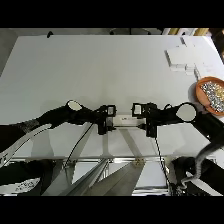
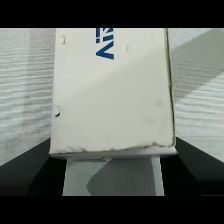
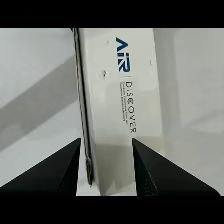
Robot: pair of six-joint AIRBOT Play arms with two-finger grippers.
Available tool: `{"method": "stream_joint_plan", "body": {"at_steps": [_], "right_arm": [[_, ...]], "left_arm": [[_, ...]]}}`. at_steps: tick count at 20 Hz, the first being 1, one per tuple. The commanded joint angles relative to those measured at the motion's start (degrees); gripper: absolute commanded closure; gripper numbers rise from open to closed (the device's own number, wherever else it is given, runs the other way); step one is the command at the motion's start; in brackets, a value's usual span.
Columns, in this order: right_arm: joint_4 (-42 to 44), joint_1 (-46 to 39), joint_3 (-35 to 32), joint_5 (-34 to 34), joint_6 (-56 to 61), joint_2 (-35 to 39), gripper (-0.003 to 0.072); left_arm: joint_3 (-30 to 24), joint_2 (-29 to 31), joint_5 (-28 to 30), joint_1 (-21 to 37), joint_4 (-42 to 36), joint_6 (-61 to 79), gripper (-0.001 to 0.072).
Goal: Fold the box and place the chain.
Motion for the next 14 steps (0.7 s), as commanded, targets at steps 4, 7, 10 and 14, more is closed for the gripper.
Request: {"method": "stream_joint_plan", "body": {"at_steps": [4, 7, 10, 14], "right_arm": [[8.3, 0.0, -0.1, -1.8, 0.0, 3.5, 0.0442], [9.3, 0.0, -0.1, -3.3, 0.0, 0.6, 0.0645], [9.9, 0.0, -0.1, -1.2, 0.0, -3.8, 0.0647], [9.8, 0.0, -0.1, 0.9, -0.1, -7.0, 0.0649]], "left_arm": [[0.0, 0.0, 0.2, 0.0, -0.1, -0.2, 0.0499], [0.0, 0.0, 0.2, 0.0, -0.1, -0.2, 0.0499], [0.0, 0.0, 0.2, 0.0, -0.1, -0.2, 0.0499], [0.0, 0.0, 0.2, 0.0, -0.1, -0.2, 0.0499]]}}
